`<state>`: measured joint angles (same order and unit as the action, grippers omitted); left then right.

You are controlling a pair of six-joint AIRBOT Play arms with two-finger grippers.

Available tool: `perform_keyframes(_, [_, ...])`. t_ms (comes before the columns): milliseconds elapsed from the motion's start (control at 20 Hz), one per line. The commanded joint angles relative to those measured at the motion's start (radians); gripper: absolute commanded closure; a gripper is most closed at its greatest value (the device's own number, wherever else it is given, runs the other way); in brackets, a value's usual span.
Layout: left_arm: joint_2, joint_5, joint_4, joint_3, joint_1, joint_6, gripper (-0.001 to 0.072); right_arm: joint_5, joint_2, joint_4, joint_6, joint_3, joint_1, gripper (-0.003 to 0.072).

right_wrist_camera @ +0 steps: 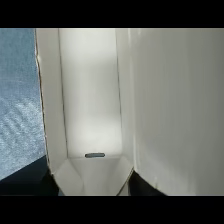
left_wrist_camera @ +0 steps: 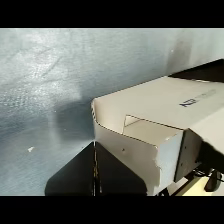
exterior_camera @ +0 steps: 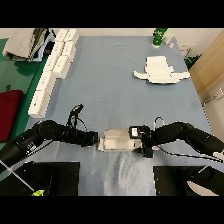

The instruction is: Fold the box.

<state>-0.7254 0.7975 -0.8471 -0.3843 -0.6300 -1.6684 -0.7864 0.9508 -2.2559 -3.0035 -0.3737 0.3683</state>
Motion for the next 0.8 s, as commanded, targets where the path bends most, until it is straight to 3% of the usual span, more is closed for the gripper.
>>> perform_keyframes(0, [0.007, -0.009, 0.017, -0.006, -0.004, 0.0, 0.0693, -0.001, -0.001, 0.0, 0.0, 0.0, 0.001, 0.0172])
perform_keyframes(200, [0.007, 0.008, 0.022, -0.007, -0.004, 0.0, 0.069, -0.001, -0.001, 0.0, 0.0, 0.0, 0.001, 0.0172])
perform_keyframes(250, [0.007, 0.016, 0.023, -0.007, -0.004, 0.0, 0.0654, -0.001, -0.001, 0.0, 0.0, 0.0, 0.001, 0.0173])
perform_keyframes(300, [0.007, 0.02, 0.029, -0.007, -0.004, -0.001, 0.035, -0.001, -0.001, 0.0, 0.0, 0.0, 0.001, 0.0172])
perform_keyframes(350, [0.007, 0.021, 0.042, -0.007, -0.004, -0.001, 0.0131, -0.001, -0.001, 0.0, 0.0, 0.0, 0.001, 0.0173])
perform_keyframes(750, [-0.005, -0.003, 0.11, -0.006, -0.004, -0.001, 0.013, -0.001, -0.001, 0.0, 0.0, 0.0, 0.001, 0.0173])
